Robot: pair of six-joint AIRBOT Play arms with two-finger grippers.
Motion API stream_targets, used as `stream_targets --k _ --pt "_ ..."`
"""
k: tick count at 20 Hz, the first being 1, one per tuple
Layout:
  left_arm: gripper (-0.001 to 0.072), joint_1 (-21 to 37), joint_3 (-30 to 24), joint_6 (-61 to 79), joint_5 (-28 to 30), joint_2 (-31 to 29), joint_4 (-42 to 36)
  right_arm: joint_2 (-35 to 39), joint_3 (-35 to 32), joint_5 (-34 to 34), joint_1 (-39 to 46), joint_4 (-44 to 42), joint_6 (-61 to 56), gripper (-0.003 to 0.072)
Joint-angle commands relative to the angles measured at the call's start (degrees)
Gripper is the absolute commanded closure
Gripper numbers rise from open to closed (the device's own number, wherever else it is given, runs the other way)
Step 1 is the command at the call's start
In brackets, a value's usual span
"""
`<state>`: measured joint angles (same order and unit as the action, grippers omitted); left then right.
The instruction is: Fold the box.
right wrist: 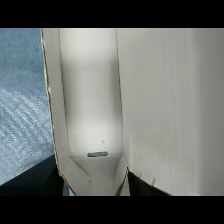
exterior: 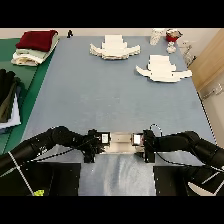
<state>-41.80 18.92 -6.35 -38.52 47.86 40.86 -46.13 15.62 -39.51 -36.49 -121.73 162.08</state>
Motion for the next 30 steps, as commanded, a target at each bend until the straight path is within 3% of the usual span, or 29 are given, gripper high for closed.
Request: stream_targets --k 1,12,13,14,15,24,29,30 --pt "0.0602 -0.02 0.04 1.01 2.1 0.76 -0.59 0.02 0.02 0.02 -0.04 0.0 -0.02 0.0231" --pt "0.0591 -0.02 0.13 1.01 2.34 0.74 -0.57 0.02 0.02 0.02 -0.04 -0.02 -0.02 0.0231" --pt "0.055 0.0 0.13 1.01 1.88 0.72 -0.35 0.02 0.02 0.02 -0.04 0.0 -0.04 0.0231" --pt "0.0378 0.0 0.13 1.01 1.01 0.7 0.44 0.02 0.02 0.02 -0.04 -0.02 -0.02 0.0231" --pt "0.0315 0.02 0.13 1.01 0.09 0.7 1.36 0.02 0.02 0.02 -0.04 0.0 -0.02 0.0231" --pt "0.0316 0.11 0.13 0.98 -0.63 0.55 5.07 0.02 0.02 0.02 -0.04 0.0 -0.04 0.0231" --pt "0.0318 0.11 0.13 0.98 4.42 -2.03 4.9 0.02 0.02 0.02 -0.04 -0.02 -0.02 0.0231" --pt "0.0412 0.11 0.13 1.01 4.74 -2.1 4.09 0.02 0.02 0.02 -0.04 0.0 -0.04 0.0231"
